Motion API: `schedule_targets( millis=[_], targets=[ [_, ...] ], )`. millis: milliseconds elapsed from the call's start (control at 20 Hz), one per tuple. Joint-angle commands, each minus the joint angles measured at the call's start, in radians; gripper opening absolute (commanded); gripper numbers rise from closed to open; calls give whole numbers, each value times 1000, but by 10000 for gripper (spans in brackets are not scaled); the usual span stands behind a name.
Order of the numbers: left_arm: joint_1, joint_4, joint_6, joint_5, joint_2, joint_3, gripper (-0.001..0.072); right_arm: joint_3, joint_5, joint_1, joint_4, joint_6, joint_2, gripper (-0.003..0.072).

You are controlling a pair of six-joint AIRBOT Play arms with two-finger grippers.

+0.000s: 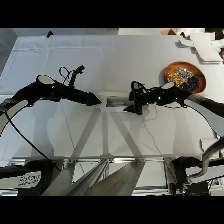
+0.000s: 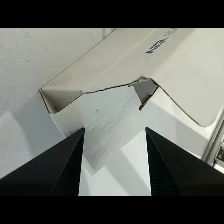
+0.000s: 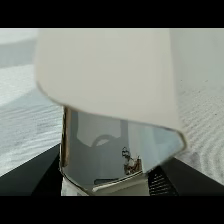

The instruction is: Fold the box and place the chain.

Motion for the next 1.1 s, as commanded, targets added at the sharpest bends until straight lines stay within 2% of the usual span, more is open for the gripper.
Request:
schedule_targets(
  millis=[0, 400, 600, 700, 750, 800, 850, 900, 1050],
  targets=[
    [3, 8, -1, -25, 7, -1, 449, 0, 0, 1, 1, 1, 0, 461],
    [108, -13, 30, -61, 68, -1, 448, 0, 0, 1, 1, 1, 0, 461],
    [108, 88, 40, -47, 66, -1, 455, 0, 0, 1, 1, 1, 0, 461],
    [103, 96, 39, -29, 65, -1, 482, 0, 0, 1, 1, 1, 0, 461],
    [97, 94, 38, -20, 65, -1, 542, 0, 0, 1, 1, 1, 0, 461],
    [89, 95, 36, -10, 65, -1, 548, 0, 0, 1, 0, 1, 0, 461],
    [79, 95, 35, -3, 62, -1, 610, 0, 0, 1, 1, 1, 0, 461],
    [69, 95, 29, 1, 55, -1, 643, 0, 0, 1, 1, 1, 0, 461],
    [44, 93, -72, 4, 7, -1, 640, 0, 0, 1, 1, 1, 1, 461]
  ],
)
